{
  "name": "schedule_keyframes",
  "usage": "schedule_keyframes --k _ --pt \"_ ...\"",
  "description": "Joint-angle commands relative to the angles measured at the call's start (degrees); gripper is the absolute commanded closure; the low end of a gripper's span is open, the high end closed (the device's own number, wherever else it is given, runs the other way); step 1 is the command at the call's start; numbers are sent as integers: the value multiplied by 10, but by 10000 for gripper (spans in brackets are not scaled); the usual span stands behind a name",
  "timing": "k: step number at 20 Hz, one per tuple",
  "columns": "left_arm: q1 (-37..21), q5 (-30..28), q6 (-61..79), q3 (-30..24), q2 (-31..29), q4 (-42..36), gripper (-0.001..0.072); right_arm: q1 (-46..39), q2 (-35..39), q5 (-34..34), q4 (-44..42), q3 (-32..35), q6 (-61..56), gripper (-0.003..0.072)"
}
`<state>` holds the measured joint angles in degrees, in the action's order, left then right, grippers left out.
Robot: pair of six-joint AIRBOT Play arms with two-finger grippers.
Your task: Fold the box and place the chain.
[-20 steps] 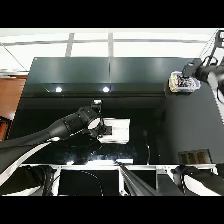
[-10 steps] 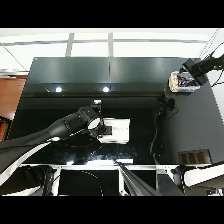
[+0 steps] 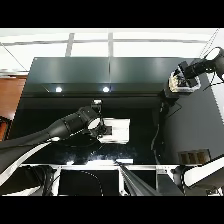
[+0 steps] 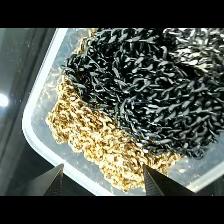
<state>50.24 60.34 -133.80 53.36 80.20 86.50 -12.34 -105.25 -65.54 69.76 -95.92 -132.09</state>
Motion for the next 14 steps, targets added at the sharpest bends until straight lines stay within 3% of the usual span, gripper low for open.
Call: schedule_keyframes --k 1,6,7,8,9,11,14 --pt "0 -1 0 0 0 0 680 0 -10 7 -3 -1 -6 153" --pt "0 -1 0 0 0 0 680 5 -26 24 -7 -1 -5 158" --pt "0 -1 0 0 0 0 680 7 -28 25 -7 -1 2 209" --pt "0 -1 0 0 0 0 680 8 -31 26 -8 -1 9 210" --pt "0 -1 0 0 0 0 680 9 -33 26 -7 -1 21 296" --pt "0 -1 0 0 0 0 680 9 -31 23 -10 -1 54 654" --pt "0 -1 0 0 0 0 679 3 -20 5 -10 -6 113 670"
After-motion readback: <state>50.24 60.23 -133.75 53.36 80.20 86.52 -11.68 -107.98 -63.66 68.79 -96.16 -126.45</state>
